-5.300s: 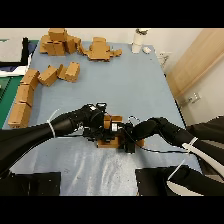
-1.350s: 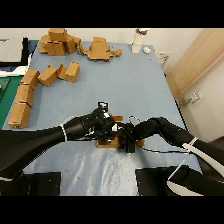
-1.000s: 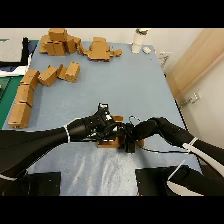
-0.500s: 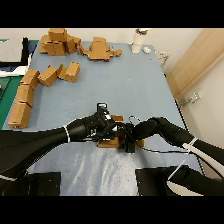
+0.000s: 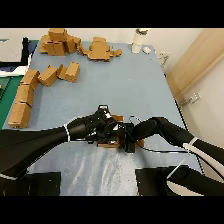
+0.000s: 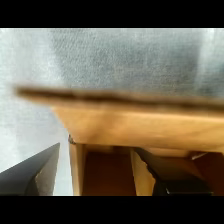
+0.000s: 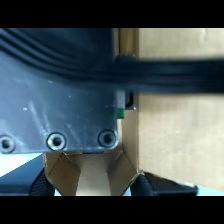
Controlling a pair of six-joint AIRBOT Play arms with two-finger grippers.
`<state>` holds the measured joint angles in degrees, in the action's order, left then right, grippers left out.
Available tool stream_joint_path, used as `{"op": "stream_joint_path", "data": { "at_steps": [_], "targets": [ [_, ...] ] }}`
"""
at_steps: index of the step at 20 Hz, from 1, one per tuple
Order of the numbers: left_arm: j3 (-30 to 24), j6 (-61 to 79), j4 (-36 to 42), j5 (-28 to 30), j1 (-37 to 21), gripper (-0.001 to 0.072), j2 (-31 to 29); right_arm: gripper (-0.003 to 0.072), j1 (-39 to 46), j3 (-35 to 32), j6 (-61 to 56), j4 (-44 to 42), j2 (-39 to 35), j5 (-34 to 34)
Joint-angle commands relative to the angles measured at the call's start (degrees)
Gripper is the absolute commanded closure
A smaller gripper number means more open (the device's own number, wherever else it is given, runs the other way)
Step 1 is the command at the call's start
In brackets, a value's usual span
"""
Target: Fold the box.
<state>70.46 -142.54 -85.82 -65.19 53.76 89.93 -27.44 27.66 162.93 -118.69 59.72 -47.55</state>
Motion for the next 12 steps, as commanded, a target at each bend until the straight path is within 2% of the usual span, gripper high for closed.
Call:
{"op": "stream_joint_path", "data": {
  "at_steps": [1, 4, 7, 12],
  "targets": [
    [0.20, 0.22, 0.92, -1.68, -0.85, 0.0054, -0.04, 0.0150, -0.04, 0.00, 0.13, -0.02, -0.04, 0.09],
    [0.20, 0.85, 3.91, -1.75, -2.25, 0.0054, -0.04, 0.0151, -0.04, 0.00, 0.13, 0.00, -0.04, 0.09],
    [0.20, 4.42, 11.02, -2.16, -6.01, 0.0055, -0.04, 0.0150, -0.04, 0.00, 0.13, 0.00, -0.04, 0.09],
    [0.20, 16.68, 28.70, -6.08, -15.17, 0.0055, -0.04, 0.0150, -0.04, 0.00, 0.13, 0.00, -0.04, 0.09]
  ]
}}
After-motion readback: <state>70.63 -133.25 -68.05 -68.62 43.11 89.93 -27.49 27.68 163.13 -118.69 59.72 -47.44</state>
